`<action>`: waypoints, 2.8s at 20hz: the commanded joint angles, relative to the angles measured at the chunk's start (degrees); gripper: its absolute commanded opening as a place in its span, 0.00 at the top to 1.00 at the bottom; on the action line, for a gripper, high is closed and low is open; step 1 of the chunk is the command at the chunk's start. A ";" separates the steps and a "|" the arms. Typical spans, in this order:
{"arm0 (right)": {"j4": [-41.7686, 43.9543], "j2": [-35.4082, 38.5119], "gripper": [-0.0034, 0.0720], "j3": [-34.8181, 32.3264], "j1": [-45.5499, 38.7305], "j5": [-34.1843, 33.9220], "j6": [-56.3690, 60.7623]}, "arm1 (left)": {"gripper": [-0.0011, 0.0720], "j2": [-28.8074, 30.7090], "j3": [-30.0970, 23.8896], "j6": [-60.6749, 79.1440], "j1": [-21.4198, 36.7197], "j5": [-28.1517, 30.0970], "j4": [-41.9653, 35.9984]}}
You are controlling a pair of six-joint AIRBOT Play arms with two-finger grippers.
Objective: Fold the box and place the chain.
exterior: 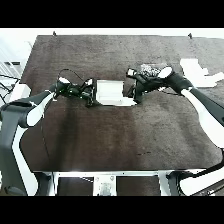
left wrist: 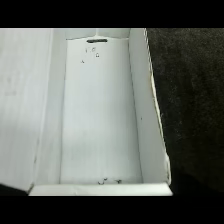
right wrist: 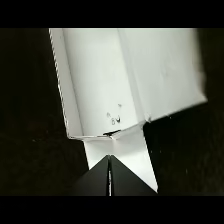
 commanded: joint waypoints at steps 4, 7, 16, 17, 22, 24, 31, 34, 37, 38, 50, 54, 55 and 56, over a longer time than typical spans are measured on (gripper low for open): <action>-1.31 5.64 0.93 -0.96 -10.82 1.38 35.56 | 0.57 -0.04 -0.02 -0.33 0.07 0.07 0.02; -0.68 5.60 0.93 -5.20 -17.27 1.22 44.11 | 0.57 -0.04 -0.02 -0.33 0.04 0.07 0.02; 12.00 -1.01 0.93 -13.53 -16.24 -1.66 47.12 | 0.57 -0.04 -0.02 -0.33 0.04 0.04 0.02; 13.55 -2.32 0.93 -13.53 -14.97 -2.36 47.04 | 0.57 -0.04 0.00 -0.33 0.04 0.04 0.02; 21.59 -6.56 0.93 -12.59 -7.80 -5.64 45.88 | 0.57 -0.04 0.00 -0.33 0.04 0.04 0.02; 22.82 -6.54 0.93 -11.32 -5.66 -5.49 45.31 | 0.57 -0.04 0.00 -0.33 0.04 0.04 0.02; 22.80 -2.62 0.72 -7.91 -4.90 -3.76 47.08 | 0.57 -0.04 0.00 -0.33 0.04 0.07 0.02; 22.82 -2.36 0.64 -7.87 -4.46 -3.58 47.30 | 0.57 -0.04 0.00 -0.33 0.04 0.04 0.02; 22.75 -2.36 0.50 -7.65 -2.62 -3.85 47.28 | 0.57 -0.04 0.00 -0.33 0.04 0.04 0.02; 22.73 -2.36 0.50 -7.45 -2.05 -3.91 47.28 | 0.57 -0.04 0.00 -0.33 0.04 0.02 0.02; 4.00 -2.38 0.46 0.48 3.02 -3.85 62.90 | 0.57 -0.02 0.00 -0.33 0.04 -0.04 0.00; -0.04 -2.38 0.46 0.90 4.33 -3.89 67.87 | 0.57 -0.04 0.00 -0.33 0.04 -0.09 0.00; -0.07 -2.38 0.46 0.90 4.72 -3.96 67.87 | 0.57 -0.04 0.00 -0.33 0.04 -0.09 0.00; -0.28 -2.40 0.46 0.90 5.07 -4.33 68.74 | 0.57 -0.04 0.00 -0.33 0.04 -0.09 0.00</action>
